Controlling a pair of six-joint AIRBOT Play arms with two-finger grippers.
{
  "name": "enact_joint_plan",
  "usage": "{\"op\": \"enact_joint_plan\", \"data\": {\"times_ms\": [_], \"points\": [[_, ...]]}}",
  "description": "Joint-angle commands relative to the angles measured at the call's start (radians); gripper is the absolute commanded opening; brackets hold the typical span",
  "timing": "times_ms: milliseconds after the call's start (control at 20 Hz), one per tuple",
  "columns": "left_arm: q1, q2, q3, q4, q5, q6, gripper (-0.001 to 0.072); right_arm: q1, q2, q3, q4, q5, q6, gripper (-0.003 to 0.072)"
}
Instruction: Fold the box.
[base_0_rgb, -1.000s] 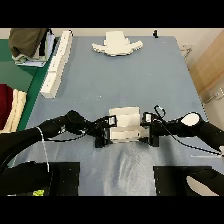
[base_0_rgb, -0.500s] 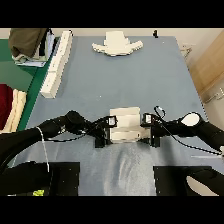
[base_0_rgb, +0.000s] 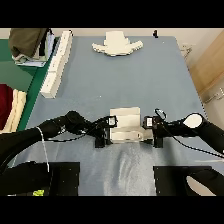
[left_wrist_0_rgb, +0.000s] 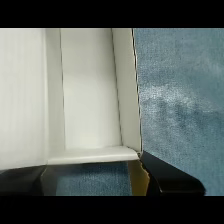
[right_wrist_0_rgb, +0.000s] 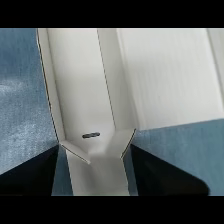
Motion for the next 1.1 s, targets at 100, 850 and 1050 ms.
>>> {"op": "enact_joint_plan", "data": {"times_ms": [100, 850, 1050], "points": [[0.0, 0.001, 0.0, 0.0, 0.001, -0.001, 0.0522, 0.0, 0.087, 0.0, -0.135, 0.029, 0.166, 0.072], [0.0, 0.001, 0.0, 0.0, 0.001, -0.001, 0.0522, 0.003, 0.199, 0.0, 0.047, 0.351, 0.389, 0.0521], [0.0, 0.001, 0.0, 0.0, 0.001, -0.001, 0.0522, 0.003, 0.199, 0.0, 0.512, 0.36, 0.697, 0.0521]]}}
